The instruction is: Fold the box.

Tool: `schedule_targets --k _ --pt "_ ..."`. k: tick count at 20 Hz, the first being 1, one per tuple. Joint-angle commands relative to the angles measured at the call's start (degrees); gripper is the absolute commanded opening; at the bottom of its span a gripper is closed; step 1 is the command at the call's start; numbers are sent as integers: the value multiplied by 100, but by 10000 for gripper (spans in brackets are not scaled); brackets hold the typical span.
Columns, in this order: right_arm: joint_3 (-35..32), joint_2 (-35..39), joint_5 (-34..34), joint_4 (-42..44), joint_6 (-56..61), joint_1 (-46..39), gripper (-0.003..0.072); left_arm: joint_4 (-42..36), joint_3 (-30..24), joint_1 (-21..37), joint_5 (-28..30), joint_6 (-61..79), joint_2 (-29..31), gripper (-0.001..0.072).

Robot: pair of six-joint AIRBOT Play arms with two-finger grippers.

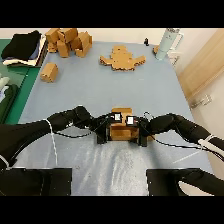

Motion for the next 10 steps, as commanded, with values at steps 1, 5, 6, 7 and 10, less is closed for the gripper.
schedule_targets --k 1,5,6,7,10 --pt "7 179 -46 -168 35 2 717 -2 7 4 4 -2 2 466" --pt "7 540 -428 -721 470 0 717 -2 7 4 4 -2 2 466" --pt "7 627 -527 -890 651 0 716 -2 7 4 4 -2 2 466" --pt "7 737 -605 -1054 866 0 716 -2 7 4 4 0 2 466" --pt "7 1200 -938 -1366 1447 0 712 -2 7 4 4 0 2 466"
